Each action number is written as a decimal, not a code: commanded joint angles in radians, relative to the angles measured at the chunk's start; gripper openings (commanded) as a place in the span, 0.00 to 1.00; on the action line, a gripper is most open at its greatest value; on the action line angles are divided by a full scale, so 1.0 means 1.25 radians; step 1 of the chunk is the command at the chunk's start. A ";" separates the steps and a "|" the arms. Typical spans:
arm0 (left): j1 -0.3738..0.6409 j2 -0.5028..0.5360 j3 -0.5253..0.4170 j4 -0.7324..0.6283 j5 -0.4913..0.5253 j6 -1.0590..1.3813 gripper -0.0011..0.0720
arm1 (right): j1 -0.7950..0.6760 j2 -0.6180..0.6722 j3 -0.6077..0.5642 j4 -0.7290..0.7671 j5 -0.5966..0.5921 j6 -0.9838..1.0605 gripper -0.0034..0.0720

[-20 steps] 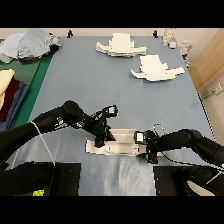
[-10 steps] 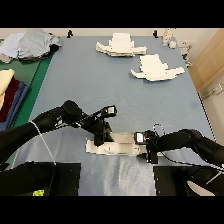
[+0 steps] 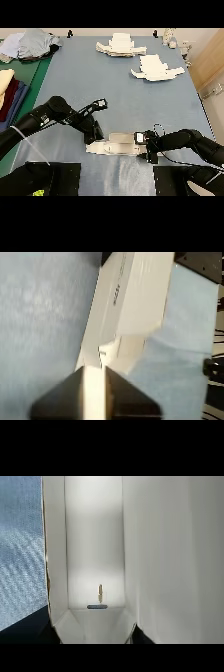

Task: Fold the box.

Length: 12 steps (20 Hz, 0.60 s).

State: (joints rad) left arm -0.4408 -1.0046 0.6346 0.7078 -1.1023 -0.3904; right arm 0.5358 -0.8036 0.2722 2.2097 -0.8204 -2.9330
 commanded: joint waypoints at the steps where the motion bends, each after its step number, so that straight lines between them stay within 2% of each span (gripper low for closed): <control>1: 0.041 0.084 0.001 0.114 -0.168 -0.257 0.03 | 0.000 0.000 0.001 0.001 0.000 0.000 0.74; 3: 0.022 0.095 -0.006 0.064 -0.205 -0.361 0.03 | 0.000 0.000 0.001 0.001 0.000 0.000 0.74; 5: -0.039 0.089 -0.023 -0.034 -0.170 -0.410 0.03 | 0.000 0.000 0.001 0.001 0.000 0.000 0.74; 9: -0.193 0.023 -0.020 -0.241 0.050 -0.418 0.03 | 0.000 0.000 0.001 0.001 0.000 0.000 0.74; 12: -0.215 -0.048 0.007 -0.311 0.171 -0.419 0.03 | 0.000 0.000 0.001 0.000 0.000 0.000 0.74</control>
